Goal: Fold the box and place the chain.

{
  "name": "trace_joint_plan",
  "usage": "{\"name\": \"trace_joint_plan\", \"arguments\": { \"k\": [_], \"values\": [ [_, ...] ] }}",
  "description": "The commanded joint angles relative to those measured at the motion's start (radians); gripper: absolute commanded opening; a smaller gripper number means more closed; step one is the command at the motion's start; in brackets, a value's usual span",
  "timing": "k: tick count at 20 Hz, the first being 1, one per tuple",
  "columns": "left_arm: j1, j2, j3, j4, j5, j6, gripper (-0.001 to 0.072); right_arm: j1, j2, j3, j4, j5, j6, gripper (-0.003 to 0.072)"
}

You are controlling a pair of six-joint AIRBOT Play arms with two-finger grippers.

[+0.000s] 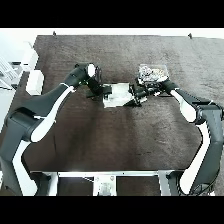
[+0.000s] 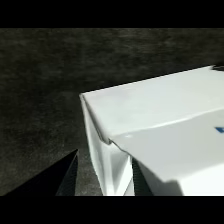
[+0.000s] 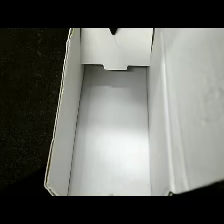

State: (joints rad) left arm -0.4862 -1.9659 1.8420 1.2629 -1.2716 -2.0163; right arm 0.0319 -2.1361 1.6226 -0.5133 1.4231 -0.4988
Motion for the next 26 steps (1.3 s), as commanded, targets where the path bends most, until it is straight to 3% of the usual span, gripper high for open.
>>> {"name": "trace_joint_plan", "arguments": {
  "k": [1,6,14,15,16,17,24,25,26],
  "values": [
    [-0.008,-0.039,0.078,0.048,-0.081,-0.032,0.0384,0.0,0.0,0.0,0.0,0.0,0.0,0.0549],
    [-0.021,-0.123,0.205,0.085,-0.178,-0.055,0.0384,0.0,0.0,0.0,0.0,0.0,0.0,0.0549],
    [-0.023,-0.159,0.212,0.091,-0.159,-0.051,0.0383,0.0,0.0,0.0,0.0,0.0,0.0,0.0549],
    [-0.023,-0.16,0.212,0.092,-0.16,-0.049,0.0368,0.0,0.0,0.0,0.0,0.0,0.0,0.0549],
    [-0.023,-0.16,0.212,0.093,-0.158,-0.043,0.0234,0.0,0.0,0.0,0.0,0.0,0.0,0.0548],
    [-0.023,-0.16,0.212,0.097,-0.158,-0.036,0.017,0.0,0.0,0.0,0.0,0.0,0.0,0.0549],
    [-0.023,-0.163,0.233,0.134,-0.171,-0.014,0.0168,0.0,0.0,0.0,0.0,0.0,0.0,0.0549],
    [-0.023,-0.163,0.233,0.137,-0.169,0.002,0.0018,0.0,0.0,0.0,0.0,0.0,0.0,0.0549],
    [-0.023,-0.163,0.233,0.138,-0.168,0.011,0.0022,0.0,0.0,0.0,0.0,0.0,0.0,0.0549]
  ]
}}
